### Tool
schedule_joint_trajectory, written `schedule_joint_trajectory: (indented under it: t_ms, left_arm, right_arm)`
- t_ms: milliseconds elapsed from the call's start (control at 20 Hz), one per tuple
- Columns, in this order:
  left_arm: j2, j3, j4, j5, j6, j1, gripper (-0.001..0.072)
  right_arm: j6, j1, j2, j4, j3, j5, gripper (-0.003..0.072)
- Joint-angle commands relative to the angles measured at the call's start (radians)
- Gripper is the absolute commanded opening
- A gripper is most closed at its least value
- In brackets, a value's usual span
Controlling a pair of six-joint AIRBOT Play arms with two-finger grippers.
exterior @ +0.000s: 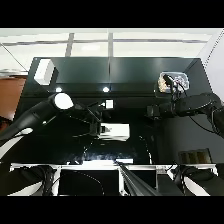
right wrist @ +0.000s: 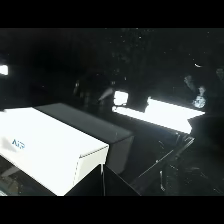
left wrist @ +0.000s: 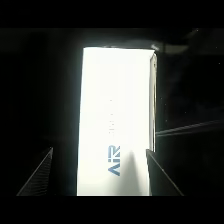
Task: Fold the box and place the chain.
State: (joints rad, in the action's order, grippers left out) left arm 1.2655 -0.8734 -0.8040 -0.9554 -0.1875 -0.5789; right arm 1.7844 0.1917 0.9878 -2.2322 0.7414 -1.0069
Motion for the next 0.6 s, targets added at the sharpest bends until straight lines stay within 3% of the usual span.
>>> schedule_joint_trajectory:
  t_ms: [0,550]
  left_arm:
    - [0.049,-0.016,0.005,-0.021,-0.003,-0.022,0.0708]
    - [0.050,0.000,-0.008,0.029,-0.027,-0.059,0.0709]
  right_arm:
    - [0.000,-0.001,-0.001,0.012,0.000,0.001,0.0022]
    - [-0.001,-0.001,-0.001,0.011,0.000,0.013,0.0022]
